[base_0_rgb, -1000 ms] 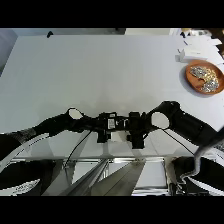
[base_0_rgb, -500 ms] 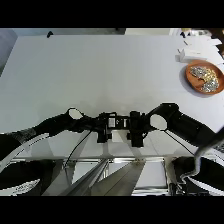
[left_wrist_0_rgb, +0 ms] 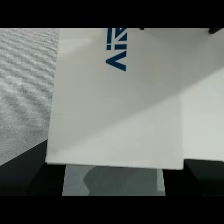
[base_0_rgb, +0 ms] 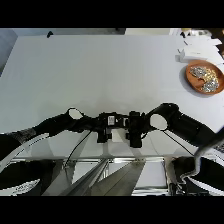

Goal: Fold the box and place the chain.

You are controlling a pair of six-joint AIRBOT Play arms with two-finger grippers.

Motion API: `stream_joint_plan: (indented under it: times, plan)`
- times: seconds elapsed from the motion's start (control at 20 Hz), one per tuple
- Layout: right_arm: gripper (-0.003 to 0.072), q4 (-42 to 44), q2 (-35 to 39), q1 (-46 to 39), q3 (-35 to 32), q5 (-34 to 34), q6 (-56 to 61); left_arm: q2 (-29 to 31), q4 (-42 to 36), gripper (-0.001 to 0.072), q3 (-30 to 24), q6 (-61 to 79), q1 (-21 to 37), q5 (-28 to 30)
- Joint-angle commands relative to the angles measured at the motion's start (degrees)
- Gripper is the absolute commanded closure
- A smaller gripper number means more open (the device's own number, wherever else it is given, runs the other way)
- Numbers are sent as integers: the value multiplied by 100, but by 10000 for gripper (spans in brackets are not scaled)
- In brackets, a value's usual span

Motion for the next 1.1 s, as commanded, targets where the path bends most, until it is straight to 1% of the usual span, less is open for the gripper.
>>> stream_joint_plan:
  times: [0.0, 0.1, 0.35, 0.5, 0.7, 0.8, 0.9, 0.95, 1.05]
  plan:
    - [386, -87, 2, 4, -2, 37, 0, 4, 0, 598, 0, 0, 4, 2]
    - [387, -188, 2, 4, -35, -24, 2, 4, 0, 598, 0, 0, 4, 2]
    - [387, -247, 4, 4, -129, -546, 4, 4, 0, 598, 2, 0, 4, 2]
    - [389, -481, 28, 4, -129, -540, 114, 7, 0, 598, 2, 0, 4, 2]
    - [390, -573, 229, 4, -127, -511, 136, 4, 0, 598, 0, 0, 4, 2]
    - [387, -573, 367, 2, -127, -389, 136, 4, 0, 598, 0, -2, 4, 0]
    - [387, -573, 562, -2, -125, -76, 162, 4, 0, 598, 0, 0, 4, 2]
    - [387, -516, 660, -92, -125, 192, 160, 4, 0, 598, 0, 0, 4, 2]
    - [383, -328, 710, -566, -122, 800, 155, 4, 2, 598, 0, 0, 4, 2]
